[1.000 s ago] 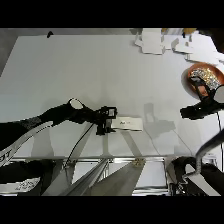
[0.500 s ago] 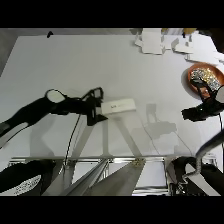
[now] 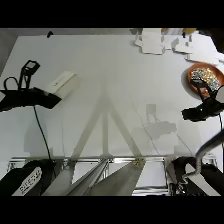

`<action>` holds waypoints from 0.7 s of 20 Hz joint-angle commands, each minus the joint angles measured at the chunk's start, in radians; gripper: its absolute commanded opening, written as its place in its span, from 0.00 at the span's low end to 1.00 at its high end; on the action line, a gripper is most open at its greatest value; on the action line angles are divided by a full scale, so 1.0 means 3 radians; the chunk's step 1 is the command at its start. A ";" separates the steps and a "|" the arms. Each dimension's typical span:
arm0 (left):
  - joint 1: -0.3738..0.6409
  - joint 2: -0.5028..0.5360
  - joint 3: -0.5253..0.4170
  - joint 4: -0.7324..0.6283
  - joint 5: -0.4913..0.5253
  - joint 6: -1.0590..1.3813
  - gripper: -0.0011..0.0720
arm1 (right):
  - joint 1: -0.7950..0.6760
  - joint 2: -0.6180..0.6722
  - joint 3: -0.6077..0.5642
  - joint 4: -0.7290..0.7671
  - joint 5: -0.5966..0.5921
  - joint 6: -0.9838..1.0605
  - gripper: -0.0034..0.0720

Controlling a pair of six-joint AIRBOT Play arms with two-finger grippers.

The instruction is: Fold the box and place the chain.

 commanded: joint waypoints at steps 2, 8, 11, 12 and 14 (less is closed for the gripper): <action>0.0548 0.0034 -0.0103 0.0608 -0.0089 -0.0637 0.23 | -0.0001 -0.0003 0.0004 0.0003 -0.0003 0.0000 0.07; 0.0622 -0.0093 -0.0122 0.0879 -0.0155 -0.0910 0.38 | -0.0001 -0.0003 0.0004 0.0001 -0.0003 0.0000 0.07; 0.0622 -0.0259 -0.0122 0.1008 -0.0295 -0.1134 0.58 | -0.0001 -0.0003 0.0004 0.0001 -0.0003 0.0000 0.07; 0.0622 -0.0320 -0.0122 0.1034 -0.0348 -0.1170 0.58 | -0.0001 -0.0003 0.0004 0.0001 -0.0003 0.0000 0.07; 0.0622 -0.0431 -0.0123 0.1035 -0.0467 -0.1185 0.77 | -0.0001 -0.0003 0.0004 0.0001 -0.0003 0.0000 0.07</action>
